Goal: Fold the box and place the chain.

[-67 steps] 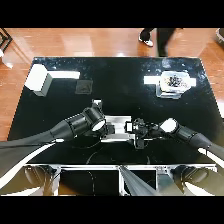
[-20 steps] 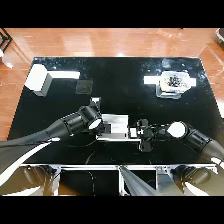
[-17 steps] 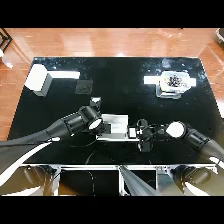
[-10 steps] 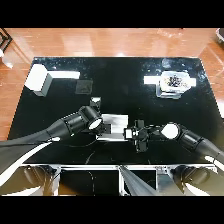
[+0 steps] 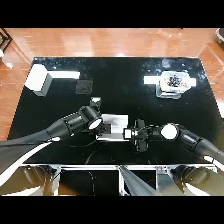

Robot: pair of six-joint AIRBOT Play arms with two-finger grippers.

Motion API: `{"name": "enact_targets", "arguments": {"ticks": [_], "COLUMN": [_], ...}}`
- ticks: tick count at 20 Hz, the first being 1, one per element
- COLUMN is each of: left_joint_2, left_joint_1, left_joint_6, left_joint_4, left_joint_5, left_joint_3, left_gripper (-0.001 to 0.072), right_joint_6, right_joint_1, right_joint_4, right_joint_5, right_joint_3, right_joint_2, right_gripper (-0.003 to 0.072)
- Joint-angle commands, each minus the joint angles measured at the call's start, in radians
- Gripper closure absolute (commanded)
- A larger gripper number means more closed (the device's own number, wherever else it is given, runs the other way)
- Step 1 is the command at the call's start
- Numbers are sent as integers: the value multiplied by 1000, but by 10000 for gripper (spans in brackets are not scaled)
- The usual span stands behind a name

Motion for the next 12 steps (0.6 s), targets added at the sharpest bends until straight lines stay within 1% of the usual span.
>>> {"name": "enact_targets", "arguments": {"ticks": [1, 2, 6, 12], "left_joint_2": [-1, -1, -1, -1], "left_joint_1": [0, 0, 0, 0], "left_joint_6": [0, 0, 0, 0], "left_joint_4": [-1, -1, -2, -2], "left_joint_5": [0, 0, 0, 5], "left_joint_3": [-1, -1, -1, -1], "left_gripper": [691, 691, 691, 691], "right_joint_6": [18, 18, 17, 18], "right_joint_1": [0, 0, 0, 0], "right_joint_4": [-13, -10, 152, 217], "right_joint_5": [-37, -49, -48, -48], "right_joint_3": [1, 1, 1, 1], "right_joint_2": [0, 0, -1, -8], "right_gripper": [379, 379, 380, 380]}}
